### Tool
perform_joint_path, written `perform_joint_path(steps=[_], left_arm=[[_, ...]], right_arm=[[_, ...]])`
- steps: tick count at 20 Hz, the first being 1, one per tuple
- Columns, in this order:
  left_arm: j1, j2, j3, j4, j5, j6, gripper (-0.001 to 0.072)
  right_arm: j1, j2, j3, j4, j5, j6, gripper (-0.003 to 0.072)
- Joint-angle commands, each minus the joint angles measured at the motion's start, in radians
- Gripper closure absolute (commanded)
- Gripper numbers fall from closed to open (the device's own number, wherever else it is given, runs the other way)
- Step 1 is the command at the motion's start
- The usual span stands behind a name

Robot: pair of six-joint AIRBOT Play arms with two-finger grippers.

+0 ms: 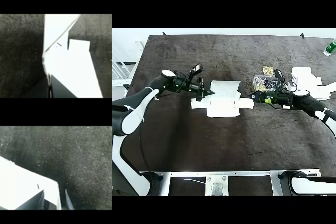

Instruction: Fold the box and place the chain.

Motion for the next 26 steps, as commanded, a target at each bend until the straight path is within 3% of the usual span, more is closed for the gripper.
perform_joint_path(steps=[1,8,22,24,26], left_arm=[[0.002,0.014,-0.076,-0.008,0.033,0.138,0.0694],[0.002,-0.025,-0.074,-0.007,0.008,0.269,0.0693],[0.011,-0.056,-0.074,-0.023,0.063,0.292,0.069],[0.011,-0.056,-0.074,-0.024,0.071,0.29,0.069],[0.011,-0.056,-0.074,-0.024,0.072,0.291,0.069]], right_arm=[[0.001,0.0,0.0,0.001,0.0,0.0,0.0373],[0.001,0.0,0.0,0.003,0.012,0.003,0.0373],[0.001,0.002,-0.014,0.01,0.011,-0.061,0.037],[0.001,0.029,-0.014,0.048,0.038,-0.146,0.0234],[0.001,0.088,-0.014,0.056,0.088,-0.201,0.0229]])
